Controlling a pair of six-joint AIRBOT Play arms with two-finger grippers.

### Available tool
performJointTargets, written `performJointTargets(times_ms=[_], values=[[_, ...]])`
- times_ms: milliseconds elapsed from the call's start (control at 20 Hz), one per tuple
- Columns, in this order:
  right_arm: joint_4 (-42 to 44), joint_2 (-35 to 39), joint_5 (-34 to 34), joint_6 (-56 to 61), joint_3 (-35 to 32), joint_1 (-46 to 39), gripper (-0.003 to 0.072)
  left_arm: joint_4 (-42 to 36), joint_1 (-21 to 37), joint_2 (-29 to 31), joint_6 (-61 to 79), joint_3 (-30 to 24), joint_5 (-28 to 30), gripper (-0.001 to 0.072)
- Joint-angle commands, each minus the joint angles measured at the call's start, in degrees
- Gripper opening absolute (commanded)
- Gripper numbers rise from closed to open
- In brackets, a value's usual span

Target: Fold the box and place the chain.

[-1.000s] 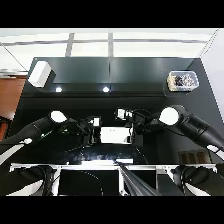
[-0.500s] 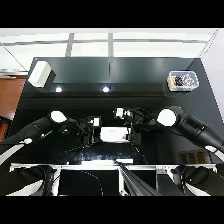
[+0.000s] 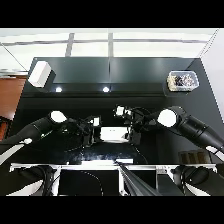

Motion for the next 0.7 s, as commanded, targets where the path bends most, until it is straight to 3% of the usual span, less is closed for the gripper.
performJointTargets(times_ms=[0, 100, 650], values=[[-0.1, 0.3, 0.2, 0.5, 0.3, 0.0, 0.0667, 0.0, 0.0, 0.0, 0.0, 0.0, 0.0, 0.0481], [-0.5, 0.3, 0.1, 0.5, 0.8, 0.0, 0.0507, 0.0, 0.0, 0.0, 0.0, 0.0, 0.0, 0.0481], [-0.6, 0.0, 1.4, 0.5, 0.1, 0.0, 0.0499, 0.0, 0.0, 0.0, 0.0, 0.0, 0.0, 0.0482]])
